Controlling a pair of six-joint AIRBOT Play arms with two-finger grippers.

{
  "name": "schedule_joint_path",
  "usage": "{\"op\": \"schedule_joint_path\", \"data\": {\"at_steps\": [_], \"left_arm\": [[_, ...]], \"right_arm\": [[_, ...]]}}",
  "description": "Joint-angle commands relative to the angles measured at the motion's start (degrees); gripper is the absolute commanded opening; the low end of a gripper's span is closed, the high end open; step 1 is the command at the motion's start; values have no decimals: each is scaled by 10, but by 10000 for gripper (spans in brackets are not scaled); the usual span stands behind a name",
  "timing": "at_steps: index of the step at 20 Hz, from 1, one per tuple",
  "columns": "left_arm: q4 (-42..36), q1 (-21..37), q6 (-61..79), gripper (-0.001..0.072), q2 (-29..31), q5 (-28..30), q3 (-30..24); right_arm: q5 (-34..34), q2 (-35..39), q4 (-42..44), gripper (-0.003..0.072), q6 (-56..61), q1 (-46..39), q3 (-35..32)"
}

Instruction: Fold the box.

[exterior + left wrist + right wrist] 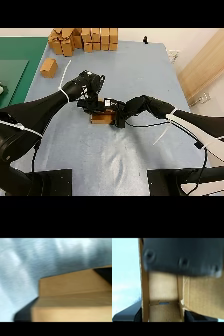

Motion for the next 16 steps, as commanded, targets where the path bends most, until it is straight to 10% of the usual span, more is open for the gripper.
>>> {"op": "schedule_joint_path", "data": {"at_steps": [1, 6, 8, 16], "left_arm": [[-21, -2, -12, 13, -2, -27, 3], [-23, -2, -13, 19, 3, -9, 3], [-23, -2, -14, 531, 14, 5, 3], [23, -2, -45, 554, 52, -9, -3]], "right_arm": [[0, 0, 0, 503, 0, 0, 0], [0, 0, 0, 503, 0, 0, 0], [0, 0, 0, 503, 0, 0, 0], [0, 0, 0, 503, 0, 0, 0]]}}
